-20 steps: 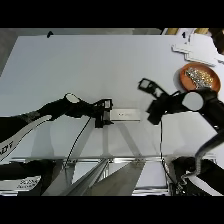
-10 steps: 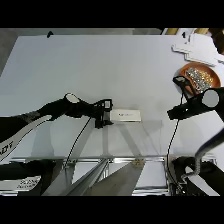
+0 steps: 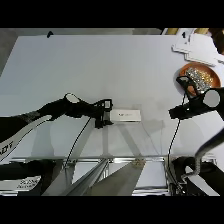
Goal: Fold the box and place the chain.
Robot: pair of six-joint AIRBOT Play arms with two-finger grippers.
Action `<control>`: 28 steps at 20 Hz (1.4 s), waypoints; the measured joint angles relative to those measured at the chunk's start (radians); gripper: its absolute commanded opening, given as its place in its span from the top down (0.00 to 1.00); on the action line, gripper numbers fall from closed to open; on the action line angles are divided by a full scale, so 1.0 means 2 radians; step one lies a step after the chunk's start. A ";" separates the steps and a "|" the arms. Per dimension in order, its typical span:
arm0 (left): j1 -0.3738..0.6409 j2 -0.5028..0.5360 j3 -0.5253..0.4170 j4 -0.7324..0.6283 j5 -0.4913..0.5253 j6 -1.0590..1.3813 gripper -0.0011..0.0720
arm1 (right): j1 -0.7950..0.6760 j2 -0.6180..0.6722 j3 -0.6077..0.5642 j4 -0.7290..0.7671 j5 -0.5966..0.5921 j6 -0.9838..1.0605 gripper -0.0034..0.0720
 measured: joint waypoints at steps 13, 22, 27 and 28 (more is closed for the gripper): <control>0.022 0.047 0.000 0.046 -0.011 -0.074 0.80 | 0.000 0.000 0.000 -0.001 0.000 0.001 0.93; 0.224 0.248 0.000 0.307 0.011 -0.504 0.81 | 0.000 0.000 0.000 -0.001 0.000 0.001 0.93; 0.345 0.262 -0.009 0.480 -0.022 -0.723 0.78 | 0.000 0.000 0.000 -0.001 0.000 0.001 0.93; 0.359 0.260 -0.014 0.497 -0.028 -0.746 0.77 | 0.000 0.000 0.000 -0.001 0.000 0.001 0.93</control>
